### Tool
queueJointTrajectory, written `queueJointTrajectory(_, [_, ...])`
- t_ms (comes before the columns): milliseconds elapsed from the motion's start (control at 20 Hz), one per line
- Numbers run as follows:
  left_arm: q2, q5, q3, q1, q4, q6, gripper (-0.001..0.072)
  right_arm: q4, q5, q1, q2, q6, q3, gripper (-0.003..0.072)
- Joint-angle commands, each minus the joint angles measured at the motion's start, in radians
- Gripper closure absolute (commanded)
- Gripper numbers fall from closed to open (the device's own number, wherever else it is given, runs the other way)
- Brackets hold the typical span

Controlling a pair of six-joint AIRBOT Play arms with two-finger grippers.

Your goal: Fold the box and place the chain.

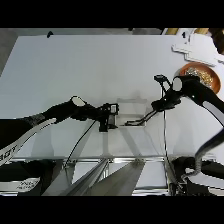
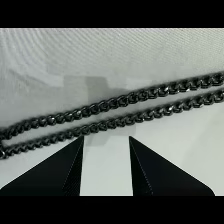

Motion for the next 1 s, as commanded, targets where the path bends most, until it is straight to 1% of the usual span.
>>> queueJointTrajectory(0, [0.0,0.0,0.0,0.0,0.0,0.0,0.054,0.0,-0.015,0.001,-0.004,0.004,0.0,0.0407])
queueJointTrajectory(450, [0.0,0.0,0.0,0.0,0.0,0.0,0.054,-0.003,-0.013,-0.001,-0.054,0.032,-0.001,0.0409])
queueJointTrajectory(500, [0.0,0.0,0.0,0.0,0.0,0.0,0.054,-0.003,-0.017,-0.001,-0.055,0.032,0.0,0.0428])
queueJointTrajectory(600, [0.0,0.0,0.0,0.0,0.0,0.0,0.054,-0.003,-0.017,-0.001,-0.055,0.032,0.0,0.0514])
queueJointTrajectory(700, [0.0,0.0,0.0,0.0,0.0,0.0,0.054,-0.003,-0.013,-0.001,-0.053,0.032,0.0,0.0548])
queueJointTrajectory(750, [0.0,0.0,0.0,0.0,0.0,0.0,0.054,-0.003,-0.004,-0.001,-0.047,0.032,0.0,0.0641])
queueJointTrajectory(800, [0.0,0.0,0.0,0.0,0.0,0.0,0.054,-0.003,0.005,-0.001,-0.032,0.031,0.0,0.0666])
queueJointTrajectory(950, [0.0,0.0,0.0,0.0,0.0,0.0,0.054,-0.003,0.037,-0.001,0.07,0.029,0.0,0.0666])
